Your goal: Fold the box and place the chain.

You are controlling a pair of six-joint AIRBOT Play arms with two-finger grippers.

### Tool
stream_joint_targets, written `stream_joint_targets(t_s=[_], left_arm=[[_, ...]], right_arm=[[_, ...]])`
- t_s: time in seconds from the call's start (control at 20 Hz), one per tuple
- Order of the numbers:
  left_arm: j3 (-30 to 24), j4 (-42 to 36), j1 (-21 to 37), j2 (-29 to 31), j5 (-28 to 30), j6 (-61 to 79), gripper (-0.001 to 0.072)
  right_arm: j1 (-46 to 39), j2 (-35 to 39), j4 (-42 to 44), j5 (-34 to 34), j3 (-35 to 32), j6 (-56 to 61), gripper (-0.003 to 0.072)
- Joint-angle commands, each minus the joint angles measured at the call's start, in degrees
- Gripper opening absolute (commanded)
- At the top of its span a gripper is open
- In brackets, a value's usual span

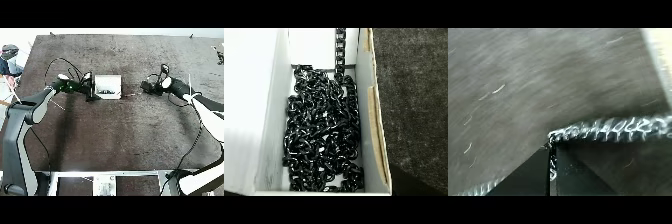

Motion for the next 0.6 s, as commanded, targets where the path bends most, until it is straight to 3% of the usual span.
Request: stream_joint_targets(t_s=[0.0, 0.3, 0.55], left_arm=[[0.0, 0.0, -0.02, 0.02, 0.0, -0.02, 0.0177], [0.0, 0.0, -0.02, 0.02, 0.0, 0.0, 0.0177], [0.0, 0.0, -0.02, 0.02, 0.0, 0.0, 0.0177]], right_arm=[[2.8, 5.84, -0.9, -0.92, 0.81, -2.23, 0.0011], [9.4, 19.39, -0.9, -3.65, 0.81, -4.09, 0.0011], [15.65, 25.59, -0.9, -9.4, 0.83, -5.38, 0.0011]])
